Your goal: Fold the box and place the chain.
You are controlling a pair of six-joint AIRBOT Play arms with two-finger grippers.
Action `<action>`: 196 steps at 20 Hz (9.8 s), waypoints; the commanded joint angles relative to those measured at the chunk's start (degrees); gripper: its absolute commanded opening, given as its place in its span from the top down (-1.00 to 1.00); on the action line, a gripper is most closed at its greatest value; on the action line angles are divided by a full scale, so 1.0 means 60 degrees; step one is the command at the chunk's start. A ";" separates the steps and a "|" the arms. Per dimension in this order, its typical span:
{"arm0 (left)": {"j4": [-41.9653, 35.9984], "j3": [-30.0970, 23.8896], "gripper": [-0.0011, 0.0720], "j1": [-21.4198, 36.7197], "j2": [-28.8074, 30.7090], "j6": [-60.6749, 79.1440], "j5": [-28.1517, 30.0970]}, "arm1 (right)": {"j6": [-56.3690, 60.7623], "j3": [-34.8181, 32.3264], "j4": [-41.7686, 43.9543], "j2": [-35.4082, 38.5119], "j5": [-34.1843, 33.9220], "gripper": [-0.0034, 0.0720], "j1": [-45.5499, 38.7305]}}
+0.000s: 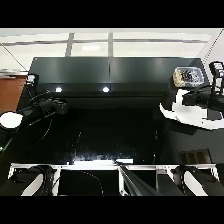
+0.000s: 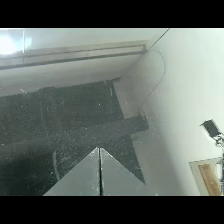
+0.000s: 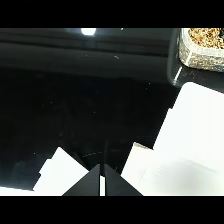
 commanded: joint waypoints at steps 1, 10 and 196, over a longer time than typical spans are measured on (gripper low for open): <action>0.0007 -0.0004 0.89 0.0011 -0.0073 0.0007 -0.0004 | 0.0004 -0.0004 0.0004 0.0007 0.0004 0.81 0.0011; 0.0004 -0.0004 0.89 0.0007 -0.0331 0.0007 -0.0015 | 0.0004 -0.0004 0.0004 0.0007 0.0000 0.81 0.0011; -0.1421 0.2186 0.89 -0.3934 -0.5482 1.0080 -0.3432 | -0.7657 -0.2058 0.3264 -0.0812 -0.0444 -0.98 0.6539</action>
